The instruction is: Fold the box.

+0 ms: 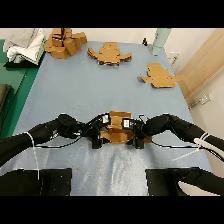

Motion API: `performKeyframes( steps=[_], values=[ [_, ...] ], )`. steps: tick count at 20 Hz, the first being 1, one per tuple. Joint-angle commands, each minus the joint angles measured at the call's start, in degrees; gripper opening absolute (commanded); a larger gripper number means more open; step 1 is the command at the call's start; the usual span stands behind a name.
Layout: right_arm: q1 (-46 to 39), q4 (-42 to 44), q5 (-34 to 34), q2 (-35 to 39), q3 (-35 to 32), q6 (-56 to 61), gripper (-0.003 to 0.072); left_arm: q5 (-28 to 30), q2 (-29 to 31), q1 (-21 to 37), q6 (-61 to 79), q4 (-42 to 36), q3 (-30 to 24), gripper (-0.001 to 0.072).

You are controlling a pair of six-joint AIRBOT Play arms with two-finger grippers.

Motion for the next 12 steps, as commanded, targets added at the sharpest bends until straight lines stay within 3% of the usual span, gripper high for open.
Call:
performKeyframes(
  steps=[1,4,5,7,12],
  values=[
    [0.0,0.0,0.0,-0.02,-0.02,0.0,0.0462,-0.26,-0.09,-0.07,0.13,-0.31,0.02,0.0558],
    [0.02,0.0,0.0,-0.02,-0.04,0.0,0.0462,-0.24,-0.09,-0.04,0.07,-0.26,0.02,0.0556],
    [0.0,0.0,0.0,-0.02,-0.02,0.0,0.0462,-0.17,-0.07,-0.04,-0.2,-0.04,0.02,0.0472],
    [0.0,0.0,0.0,-0.02,-0.04,0.0,0.0463,-0.04,-0.07,-0.02,-0.33,0.55,0.02,0.0016],
    [0.0,0.0,0.0,-0.02,-0.04,0.0,0.0462,-0.04,1.77,0.04,-6.62,5.66,0.02,0.0012]
  ],
)
